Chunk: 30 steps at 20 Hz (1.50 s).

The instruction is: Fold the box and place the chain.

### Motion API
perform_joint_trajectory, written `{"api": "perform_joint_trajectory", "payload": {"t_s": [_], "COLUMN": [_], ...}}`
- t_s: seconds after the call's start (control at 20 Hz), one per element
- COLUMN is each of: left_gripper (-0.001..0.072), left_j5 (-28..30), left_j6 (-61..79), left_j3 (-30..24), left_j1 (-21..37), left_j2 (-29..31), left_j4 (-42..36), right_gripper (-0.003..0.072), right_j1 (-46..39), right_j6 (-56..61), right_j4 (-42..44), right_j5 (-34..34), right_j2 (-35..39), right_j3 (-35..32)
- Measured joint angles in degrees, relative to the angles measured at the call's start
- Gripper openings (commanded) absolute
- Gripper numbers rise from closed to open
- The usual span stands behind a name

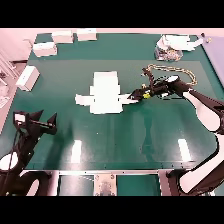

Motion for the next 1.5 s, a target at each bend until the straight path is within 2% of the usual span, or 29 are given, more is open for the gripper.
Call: {"api": "perform_joint_trajectory", "payload": {"t_s": [0.15, 0.3, 0.4, 0.55, 0.65, 0.85, 1.0, 1.15, 1.5], "left_gripper": [0.0583, 0.0582, 0.0583, 0.0583, 0.0584, 0.0586, 0.0584, 0.0583, 0.0585], "left_j5": [-1.5, -2.6, -4.7, -10.4, -16.1, -37.7, -49.7, -56.0, -59.8], "left_j6": [-1.7, -2.8, -3.2, -3.4, -3.7, -6.1, -9.9, -12.8, -22.4], "left_j3": [4.5, 11.3, 16.6, 25.5, 32.1, 46.2, 53.1, 56.8, 70.9], "left_j1": [0.0, 0.0, 0.0, 0.0, 0.6, 5.4, 9.4, 11.4, 12.4], "left_j2": [-0.3, -4.2, -10.2, -23.7, -34.5, -56.8, -67.7, -72.0, -78.6], "left_j4": [-0.1, -0.2, -0.2, 0.0, 0.6, 1.2, 0.1, -0.5, 10.4], "right_gripper": [0.0012, 0.0013, 0.0013, 0.0013, 0.0013, 0.0013, 0.0013, 0.0013, 0.0014], "right_j1": [0.0, 0.0, 0.0, 0.0, 0.0, 0.0, 0.0, 0.0, 0.0], "right_j6": [0.0, 0.1, 0.2, 0.3, 0.5, 0.6, 0.6, 0.6, 0.6], "right_j4": [0.0, 0.1, 0.2, 0.2, 0.2, 0.2, 0.2, 0.2, 0.2], "right_j5": [-0.1, -0.3, -0.5, -0.9, -1.3, -1.6, -1.7, -1.7, -1.7], "right_j2": [0.0, 0.0, 0.0, 0.0, 0.0, 0.0, 0.0, 0.0, 0.0], "right_j3": [0.0, 0.0, 0.0, 0.0, 0.0, 0.0, 0.0, 0.0, 0.0]}}
